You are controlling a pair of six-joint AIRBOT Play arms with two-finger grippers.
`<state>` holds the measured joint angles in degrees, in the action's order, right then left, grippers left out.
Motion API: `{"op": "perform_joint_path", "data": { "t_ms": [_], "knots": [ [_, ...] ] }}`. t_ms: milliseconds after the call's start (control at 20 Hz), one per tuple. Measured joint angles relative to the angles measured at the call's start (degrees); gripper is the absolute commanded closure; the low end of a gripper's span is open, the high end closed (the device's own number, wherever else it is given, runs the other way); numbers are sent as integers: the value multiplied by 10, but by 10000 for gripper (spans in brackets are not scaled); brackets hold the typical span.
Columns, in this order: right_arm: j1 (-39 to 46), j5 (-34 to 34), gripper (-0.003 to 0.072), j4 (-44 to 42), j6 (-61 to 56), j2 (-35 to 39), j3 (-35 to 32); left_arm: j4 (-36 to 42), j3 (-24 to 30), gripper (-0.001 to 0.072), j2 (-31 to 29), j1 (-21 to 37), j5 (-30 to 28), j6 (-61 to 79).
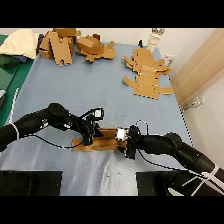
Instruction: Fold the box.
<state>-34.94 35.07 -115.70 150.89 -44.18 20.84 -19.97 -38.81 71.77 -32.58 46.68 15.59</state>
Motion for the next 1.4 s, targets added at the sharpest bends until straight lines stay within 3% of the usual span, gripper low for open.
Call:
{"op": "perform_joint_path", "data": {
  "t_ms": [600,1400],
  "knots": [
    [62,89,34,-85,146,-107,61,0,0,696,0,0,0,0],
    [92,102,34,-128,211,-147,64,0,0,696,0,0,0,0]
  ]
}}
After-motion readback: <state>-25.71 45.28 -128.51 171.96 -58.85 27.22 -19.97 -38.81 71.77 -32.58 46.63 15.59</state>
